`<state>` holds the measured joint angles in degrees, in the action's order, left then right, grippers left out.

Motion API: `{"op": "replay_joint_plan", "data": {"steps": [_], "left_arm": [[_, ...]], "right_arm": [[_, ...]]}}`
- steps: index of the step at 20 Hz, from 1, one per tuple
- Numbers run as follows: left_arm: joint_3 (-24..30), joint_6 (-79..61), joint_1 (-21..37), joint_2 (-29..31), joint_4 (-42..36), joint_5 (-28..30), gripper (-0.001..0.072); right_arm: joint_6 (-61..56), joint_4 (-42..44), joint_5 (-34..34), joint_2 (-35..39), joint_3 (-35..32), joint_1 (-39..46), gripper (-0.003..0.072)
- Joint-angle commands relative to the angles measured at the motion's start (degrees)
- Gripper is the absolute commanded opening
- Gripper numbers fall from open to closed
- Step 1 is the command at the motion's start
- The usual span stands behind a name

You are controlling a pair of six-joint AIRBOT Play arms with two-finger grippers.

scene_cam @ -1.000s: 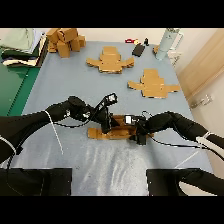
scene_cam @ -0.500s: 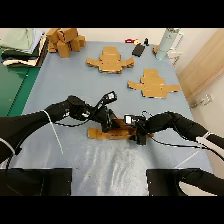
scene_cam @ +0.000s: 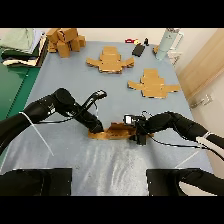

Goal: Fold the box.

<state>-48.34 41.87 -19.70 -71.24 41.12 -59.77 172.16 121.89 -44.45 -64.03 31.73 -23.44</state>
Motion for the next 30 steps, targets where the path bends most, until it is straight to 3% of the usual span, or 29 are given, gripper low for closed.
{"op": "replay_joint_plan", "data": {"steps": [1,5,8,13,18,24,28,30], "left_arm": [[-0.04,23.63,-2.14,1.09,0.22,-7.3,0.0013],[-0.81,19.56,-5.31,-0.9,-18.8,4.85,0.0013],[-4.13,19.02,-4.87,-5.84,-20.9,10.82,0.0013],[-8.44,19.96,-4.92,-13.79,-21.49,13.66,0.0011],[-8.63,28.76,-4.83,-19.15,-9.49,13.77,0.0011],[-12.35,27.71,-4.07,-19.58,-8.66,12.59,0.0012],[-16.59,21.66,-1.07,-19.02,-8.81,5.64,0.0012],[-16.11,14.6,0.98,-16.57,-9.01,1.92,0.0011]], "right_arm": [[-0.02,0.04,0.0,-0.04,-0.02,-0.04,0.0471],[-0.02,0.02,-0.02,-0.04,-0.02,-0.02,0.0471],[-0.02,0.04,-0.22,-0.04,-0.02,-0.04,0.0471],[-0.02,0.02,-0.83,-0.04,-0.02,-0.04,0.0471],[-0.02,0.04,-0.83,-0.04,-0.02,-0.04,0.0471],[-0.02,0.02,-0.87,-0.04,-0.02,-0.04,0.0471],[-0.02,0.02,-0.85,-0.04,-0.02,-0.04,0.0471],[-0.02,0.02,-0.85,-0.04,-0.02,-0.04,0.0471]]}}
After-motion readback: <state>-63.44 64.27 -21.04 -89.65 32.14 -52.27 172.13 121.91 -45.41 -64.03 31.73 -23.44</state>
